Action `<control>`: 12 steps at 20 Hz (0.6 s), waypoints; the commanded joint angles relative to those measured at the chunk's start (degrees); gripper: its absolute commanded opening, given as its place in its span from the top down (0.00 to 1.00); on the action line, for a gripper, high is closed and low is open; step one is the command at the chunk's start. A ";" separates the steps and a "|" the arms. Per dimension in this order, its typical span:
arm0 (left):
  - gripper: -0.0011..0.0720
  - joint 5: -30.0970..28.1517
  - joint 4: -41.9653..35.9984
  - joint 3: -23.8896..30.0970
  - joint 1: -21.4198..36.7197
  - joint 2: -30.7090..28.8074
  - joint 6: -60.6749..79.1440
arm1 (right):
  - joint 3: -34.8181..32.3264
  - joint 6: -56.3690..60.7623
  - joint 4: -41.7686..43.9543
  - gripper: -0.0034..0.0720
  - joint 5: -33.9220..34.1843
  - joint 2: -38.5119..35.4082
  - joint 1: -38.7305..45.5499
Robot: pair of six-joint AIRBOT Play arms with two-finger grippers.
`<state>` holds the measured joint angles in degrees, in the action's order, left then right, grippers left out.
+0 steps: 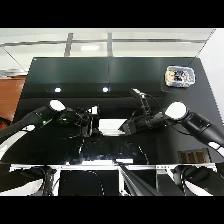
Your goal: Fold the box and place the chain.
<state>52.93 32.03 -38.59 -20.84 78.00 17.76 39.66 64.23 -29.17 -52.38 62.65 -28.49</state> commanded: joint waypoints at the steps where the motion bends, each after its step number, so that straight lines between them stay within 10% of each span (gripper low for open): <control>1: 0.45 -0.02 0.02 -0.02 0.00 0.02 0.02 | -1.88 1.73 10.08 0.95 3.98 3.10 0.17; 12: 0.45 0.00 -0.02 -0.02 0.02 0.02 -0.02 | -1.90 1.77 2.29 0.95 5.75 9.60 0.17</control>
<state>52.90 32.05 -38.59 -20.84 78.00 17.80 37.82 65.89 -24.40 -47.05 71.72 -28.32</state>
